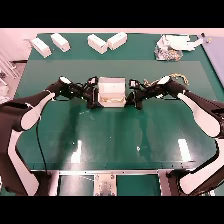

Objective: Fold the box and place the chain.

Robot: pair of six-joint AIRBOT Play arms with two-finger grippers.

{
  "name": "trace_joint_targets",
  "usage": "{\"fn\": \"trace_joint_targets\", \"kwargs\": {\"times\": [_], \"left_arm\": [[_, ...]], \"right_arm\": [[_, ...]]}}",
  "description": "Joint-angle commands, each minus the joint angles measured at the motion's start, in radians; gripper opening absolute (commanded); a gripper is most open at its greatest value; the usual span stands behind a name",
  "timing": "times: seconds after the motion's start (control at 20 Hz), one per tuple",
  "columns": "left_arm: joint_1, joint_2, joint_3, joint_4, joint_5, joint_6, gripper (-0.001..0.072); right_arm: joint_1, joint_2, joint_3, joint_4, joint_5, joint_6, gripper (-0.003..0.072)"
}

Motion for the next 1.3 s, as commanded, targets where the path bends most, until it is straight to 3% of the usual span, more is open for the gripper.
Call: {"fn": "trace_joint_targets", "kwargs": {"times": [0.0,0.2,0.75,1.1,1.25], "left_arm": [[-0.001,0.001,0.0,0.0,0.001,0.0,0.0569],[-0.001,0.001,0.0,0.0,0.001,0.0,0.0568],[-0.001,0.001,0.0,0.0,0.001,0.0,0.0569],[-0.001,0.001,0.0,0.0,0.0,0.0,0.0569],[-0.001,0.001,0.0,0.0,0.001,0.0,0.0569]], "right_arm": [[0.008,-0.001,0.016,-0.041,-0.011,0.052,0.0031],[0.008,0.021,0.081,-0.039,0.035,0.137,0.0008],[0.01,0.344,0.086,-0.034,0.07,0.283,0.0006],[0.057,0.464,0.219,-0.029,0.042,0.372,0.0005],[0.123,0.464,0.24,-0.031,-0.056,0.376,0.0004]]}}
